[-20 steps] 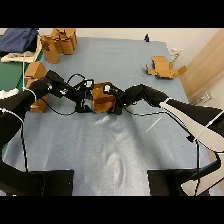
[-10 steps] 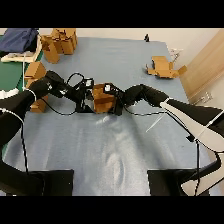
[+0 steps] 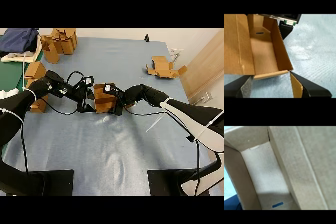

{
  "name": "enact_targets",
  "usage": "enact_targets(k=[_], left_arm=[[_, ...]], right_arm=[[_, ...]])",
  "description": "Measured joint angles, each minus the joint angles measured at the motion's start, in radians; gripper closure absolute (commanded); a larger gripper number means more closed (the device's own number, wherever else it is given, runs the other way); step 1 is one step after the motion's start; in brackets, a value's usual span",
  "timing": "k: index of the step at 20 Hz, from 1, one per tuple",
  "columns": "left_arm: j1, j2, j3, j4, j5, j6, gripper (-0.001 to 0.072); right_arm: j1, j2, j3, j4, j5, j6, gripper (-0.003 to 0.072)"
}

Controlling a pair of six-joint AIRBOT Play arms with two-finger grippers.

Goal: Fold the box.

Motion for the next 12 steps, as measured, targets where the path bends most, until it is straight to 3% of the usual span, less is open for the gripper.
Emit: enact_targets(k=[7, 8, 9, 10, 12], left_arm=[[0.000, 0.000, 0.000, -0.002, 0.017, -0.004, 0.0019], [0.000, 0.000, 0.000, -0.002, 0.018, -0.004, 0.0166], [0.000, 0.000, 0.000, -0.004, 0.020, -0.003, 0.0410], [0.000, 0.000, 0.000, -0.009, 0.021, -0.003, 0.0539], [0.000, 0.000, 0.000, -0.008, 0.022, -0.004, 0.0539]], right_arm=[[0.000, 0.000, 0.000, 0.000, -0.001, 0.002, -0.0013], [0.000, 0.000, 0.000, 0.000, -0.002, 0.002, -0.0014], [0.000, 0.000, 0.000, 0.000, -0.003, 0.000, -0.0014], [0.000, 0.000, 0.000, 0.001, -0.004, 0.006, -0.0013], [0.000, 0.000, 0.000, 0.001, -0.006, 0.004, -0.0013]])
